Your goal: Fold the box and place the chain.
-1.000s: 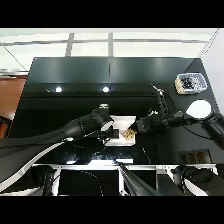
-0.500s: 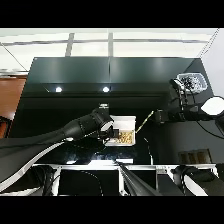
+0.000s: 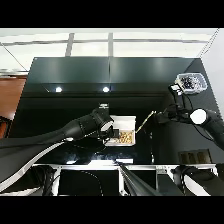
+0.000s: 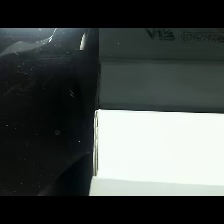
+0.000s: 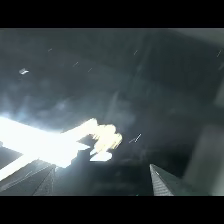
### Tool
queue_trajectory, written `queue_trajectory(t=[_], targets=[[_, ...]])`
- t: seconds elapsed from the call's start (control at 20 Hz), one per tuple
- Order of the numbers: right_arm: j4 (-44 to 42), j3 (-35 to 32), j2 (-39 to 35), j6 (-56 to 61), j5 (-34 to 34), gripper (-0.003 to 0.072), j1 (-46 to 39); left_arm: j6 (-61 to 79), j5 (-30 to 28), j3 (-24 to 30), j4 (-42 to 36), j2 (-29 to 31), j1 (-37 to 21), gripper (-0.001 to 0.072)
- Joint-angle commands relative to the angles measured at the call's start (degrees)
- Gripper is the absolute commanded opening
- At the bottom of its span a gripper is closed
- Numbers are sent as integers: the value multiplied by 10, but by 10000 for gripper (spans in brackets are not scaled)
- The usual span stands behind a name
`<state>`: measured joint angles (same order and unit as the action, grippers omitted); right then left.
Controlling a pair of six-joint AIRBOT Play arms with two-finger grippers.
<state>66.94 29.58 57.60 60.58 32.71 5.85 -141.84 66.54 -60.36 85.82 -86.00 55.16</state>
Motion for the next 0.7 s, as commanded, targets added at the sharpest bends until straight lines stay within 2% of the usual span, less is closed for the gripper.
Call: queue_trajectory(t=[0.0, 0.35, 0.4, 0.45, 0.65], targets=[[7, -4, 38, -85, -86, 720, 14, 0, 0, 0, 0, 0, 0, 28], [6, -4, 66, -303, -43, 720, 17, 0, 0, 0, 0, 0, 0, 28], [6, -4, 70, -307, -46, 636, 18, 0, 0, 0, 0, 0, 0, 28], [-3, -4, 73, -310, -49, 605, 18, 0, 0, 0, 0, 0, 0, 28], [-56, -4, 89, -359, -65, 605, 18, 0, 0, 0, 0, 0, 0, 28]])
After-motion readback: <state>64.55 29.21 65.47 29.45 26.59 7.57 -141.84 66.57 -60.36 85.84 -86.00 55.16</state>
